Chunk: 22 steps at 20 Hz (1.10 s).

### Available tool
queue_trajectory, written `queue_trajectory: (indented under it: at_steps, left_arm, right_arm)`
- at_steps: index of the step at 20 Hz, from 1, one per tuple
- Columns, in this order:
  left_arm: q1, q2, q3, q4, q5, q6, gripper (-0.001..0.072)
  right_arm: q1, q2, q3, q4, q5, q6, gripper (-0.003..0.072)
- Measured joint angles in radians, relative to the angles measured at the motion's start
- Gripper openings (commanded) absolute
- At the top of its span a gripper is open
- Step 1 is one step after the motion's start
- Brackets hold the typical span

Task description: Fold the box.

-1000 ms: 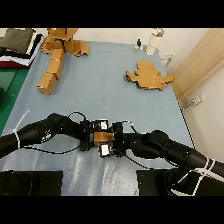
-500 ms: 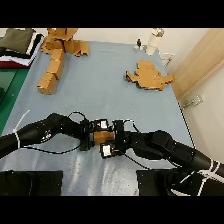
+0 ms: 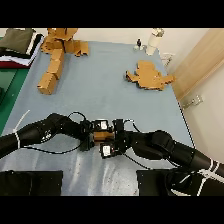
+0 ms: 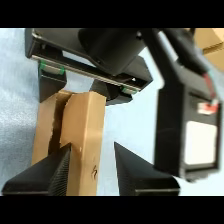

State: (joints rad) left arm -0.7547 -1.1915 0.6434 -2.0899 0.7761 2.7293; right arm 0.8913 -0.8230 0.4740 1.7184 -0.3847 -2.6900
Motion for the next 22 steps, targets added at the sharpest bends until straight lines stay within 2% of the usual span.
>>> queue_trajectory:
  at_steps: [14,22]
  left_arm:
    - [0.0,0.0,0.0,0.0,-0.002,0.0,0.0423]
    - [0.0,0.0,0.0,0.0,-0.002,0.0,0.0423]
  right_arm:
    - [0.001,-0.029,0.0,0.047,-0.055,0.0,0.0417]
    - [0.001,0.032,0.0,0.053,-0.081,0.005,0.0418]
